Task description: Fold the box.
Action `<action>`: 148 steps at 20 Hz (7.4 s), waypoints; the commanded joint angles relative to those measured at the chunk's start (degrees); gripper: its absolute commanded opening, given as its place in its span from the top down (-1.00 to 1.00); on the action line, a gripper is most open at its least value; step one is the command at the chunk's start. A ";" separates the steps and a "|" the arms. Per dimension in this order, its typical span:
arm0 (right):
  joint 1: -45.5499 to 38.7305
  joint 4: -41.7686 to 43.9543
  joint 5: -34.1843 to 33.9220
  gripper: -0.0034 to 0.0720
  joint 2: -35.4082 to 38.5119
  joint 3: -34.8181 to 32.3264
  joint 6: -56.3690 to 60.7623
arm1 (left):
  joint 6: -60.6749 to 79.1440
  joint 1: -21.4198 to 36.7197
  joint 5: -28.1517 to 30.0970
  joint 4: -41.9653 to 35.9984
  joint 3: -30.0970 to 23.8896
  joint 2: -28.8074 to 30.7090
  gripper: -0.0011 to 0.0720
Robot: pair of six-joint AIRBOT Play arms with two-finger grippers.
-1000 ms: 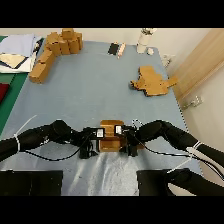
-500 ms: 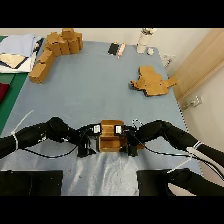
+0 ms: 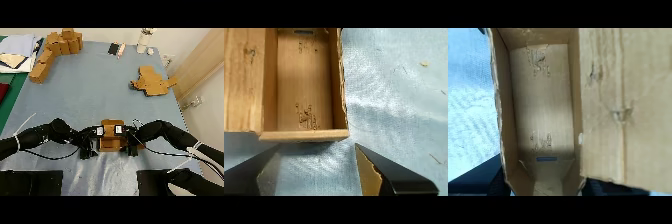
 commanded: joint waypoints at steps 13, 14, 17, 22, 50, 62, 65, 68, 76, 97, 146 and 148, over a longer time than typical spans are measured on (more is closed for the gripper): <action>0.00 0.04 0.02 -0.42 0.00 0.04 -0.04 | 0.11 -2.12 4.61 -1.29 0.76 -1.05 -0.96; 0.00 0.04 0.02 -0.42 0.00 0.04 -0.02 | 0.50 -2.84 4.63 -1.25 0.96 -1.68 -0.96; 0.00 0.04 0.02 -0.42 0.00 0.04 -0.02 | 0.55 -4.48 5.68 -1.84 1.73 -1.92 -0.96; 0.00 0.04 0.02 -0.42 0.00 0.04 -0.02 | 0.31 -5.40 5.64 -1.90 1.97 -2.62 -0.95; 0.00 0.13 0.52 -0.42 0.00 0.04 -0.04 | -1.60 -5.35 7.72 -1.86 1.97 -2.62 -0.28; -0.04 -4.57 -0.76 -1.00 3.72 0.50 5.49 | -1.60 -5.40 7.72 -1.86 1.97 -2.62 -0.28; -0.04 -10.27 -4.72 -1.00 7.54 0.52 14.71 | -1.60 -5.44 7.69 -1.86 1.97 -2.62 -0.28; -0.02 -10.67 -8.15 -0.99 13.25 0.50 21.92 | -1.60 -5.42 7.69 -1.86 1.97 -2.62 -0.28; 0.07 1.38 -16.92 -0.99 18.62 0.50 48.33 | -1.60 -5.44 7.61 -1.86 1.97 -2.62 -0.28; 0.09 6.67 1.25 0.55 15.43 0.61 100.26 | -1.60 -5.44 7.61 -1.88 1.97 -2.62 -0.28; 8.35 -25.83 2.54 -0.67 15.37 -1.57 26.84 | -1.60 -5.44 7.61 -1.86 1.97 -2.62 -0.28; 8.41 -25.07 4.70 -0.67 13.70 -1.57 23.47 | -1.60 -5.44 7.61 -1.86 1.97 -2.62 -0.28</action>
